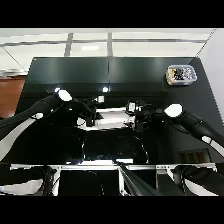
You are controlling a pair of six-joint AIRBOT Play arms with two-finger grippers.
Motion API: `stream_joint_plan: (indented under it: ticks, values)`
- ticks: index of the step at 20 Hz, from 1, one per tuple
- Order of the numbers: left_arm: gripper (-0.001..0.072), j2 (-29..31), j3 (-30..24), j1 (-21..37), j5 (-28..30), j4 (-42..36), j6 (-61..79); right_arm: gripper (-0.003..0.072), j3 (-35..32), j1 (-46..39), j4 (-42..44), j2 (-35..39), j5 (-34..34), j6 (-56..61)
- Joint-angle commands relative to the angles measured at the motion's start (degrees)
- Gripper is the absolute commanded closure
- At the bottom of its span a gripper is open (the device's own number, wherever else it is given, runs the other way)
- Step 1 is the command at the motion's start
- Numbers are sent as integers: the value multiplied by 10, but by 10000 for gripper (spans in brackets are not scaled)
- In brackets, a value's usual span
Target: Fold the box and place the chain.
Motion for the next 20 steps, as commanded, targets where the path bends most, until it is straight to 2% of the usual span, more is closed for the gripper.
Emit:
stream_joint_plan:
  ticks: [1, 5, 12, 20]
  values:
    - [684, 0, 0, 0, 0, 0, 0, -16, 7, -4, 40, -33, 7, -32]
    - [684, 0, 0, 0, 0, 0, 0, -16, 27, -4, 40, -61, 59, -34]
    - [684, 0, 0, -2, 0, 0, 0, -16, 27, -4, 2, -104, 62, -34]
    - [684, 0, 0, -2, 0, 0, 0, -16, 28, 0, -5, -105, 52, -25]
